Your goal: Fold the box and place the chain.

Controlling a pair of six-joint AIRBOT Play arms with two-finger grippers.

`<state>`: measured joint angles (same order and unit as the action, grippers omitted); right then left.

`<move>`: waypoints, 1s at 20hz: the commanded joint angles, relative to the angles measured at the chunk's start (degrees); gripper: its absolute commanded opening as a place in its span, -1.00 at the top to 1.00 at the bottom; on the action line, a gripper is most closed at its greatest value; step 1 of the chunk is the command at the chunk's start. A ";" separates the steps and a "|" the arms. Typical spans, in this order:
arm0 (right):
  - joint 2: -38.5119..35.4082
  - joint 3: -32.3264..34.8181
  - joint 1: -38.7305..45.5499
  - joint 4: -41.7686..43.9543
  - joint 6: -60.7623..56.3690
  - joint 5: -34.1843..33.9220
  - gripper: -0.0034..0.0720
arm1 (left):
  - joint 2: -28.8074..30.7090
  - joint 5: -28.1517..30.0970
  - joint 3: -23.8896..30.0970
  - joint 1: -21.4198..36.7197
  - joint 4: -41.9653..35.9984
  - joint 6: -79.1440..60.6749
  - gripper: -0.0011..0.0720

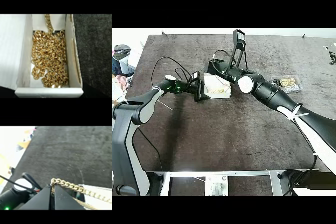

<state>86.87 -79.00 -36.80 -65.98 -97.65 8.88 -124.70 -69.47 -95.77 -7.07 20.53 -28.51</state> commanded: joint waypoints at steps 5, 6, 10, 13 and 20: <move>1.75 -1.62 0.46 -5.25 0.81 8.50 0.87 | 0.00 0.02 -0.04 -0.02 0.00 -0.02 0.22; 2.47 -1.57 1.20 -6.10 0.81 9.68 0.87 | 0.00 0.02 -0.04 -0.02 0.00 -0.02 0.22; 4.04 -1.22 5.55 -8.76 0.83 15.58 0.10 | 0.00 0.02 -0.04 -0.02 0.00 -0.02 0.22; 4.04 -1.20 10.80 -14.49 0.83 20.79 0.10 | 0.00 0.00 -0.04 -0.02 0.00 -0.02 0.22; 10.36 -1.60 27.41 -14.03 7.13 35.34 0.09 | 0.00 0.02 -0.04 -0.02 0.00 -0.02 0.22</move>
<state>94.26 -80.34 -15.09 -82.08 -94.80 38.68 -124.70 -69.45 -95.77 -7.07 20.53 -28.53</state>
